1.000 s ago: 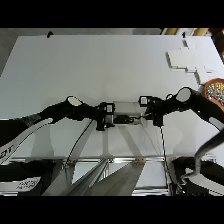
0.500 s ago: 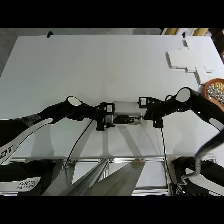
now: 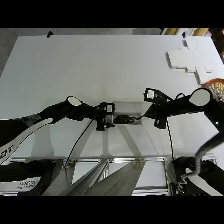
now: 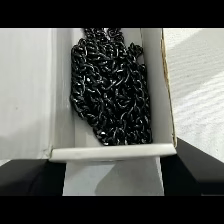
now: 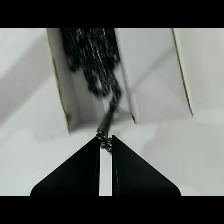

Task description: Fold the box and place the chain.

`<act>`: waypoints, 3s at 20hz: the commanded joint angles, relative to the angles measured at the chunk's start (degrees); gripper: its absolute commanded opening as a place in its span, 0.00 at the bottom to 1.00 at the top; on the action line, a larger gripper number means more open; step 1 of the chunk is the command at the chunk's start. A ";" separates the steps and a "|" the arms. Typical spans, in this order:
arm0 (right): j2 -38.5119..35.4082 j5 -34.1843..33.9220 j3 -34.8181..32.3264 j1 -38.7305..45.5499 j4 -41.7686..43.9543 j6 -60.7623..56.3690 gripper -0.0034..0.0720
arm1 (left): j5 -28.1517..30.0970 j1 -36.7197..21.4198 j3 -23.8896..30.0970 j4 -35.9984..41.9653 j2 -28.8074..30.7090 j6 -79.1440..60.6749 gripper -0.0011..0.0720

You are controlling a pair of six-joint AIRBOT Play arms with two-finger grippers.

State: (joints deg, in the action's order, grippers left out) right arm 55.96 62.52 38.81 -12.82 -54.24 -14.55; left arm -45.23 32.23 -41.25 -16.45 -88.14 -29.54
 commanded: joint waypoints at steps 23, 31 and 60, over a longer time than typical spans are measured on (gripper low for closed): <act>-0.94 -1.97 -0.39 6.73 0.00 7.78 0.38 | 0.02 0.00 0.00 0.00 0.02 -0.02 0.03; 4.17 -10.10 -10.69 6.23 0.61 20.55 0.28 | 0.00 0.00 0.00 0.00 0.02 -0.02 0.03; -12.96 -9.03 -10.97 5.44 25.49 6.01 0.06 | 0.02 0.00 0.00 0.00 0.02 -0.02 0.03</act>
State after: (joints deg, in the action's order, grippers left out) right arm 44.62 53.23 27.86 -7.14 -41.78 -7.16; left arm -45.23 32.23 -41.25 -16.43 -88.14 -29.56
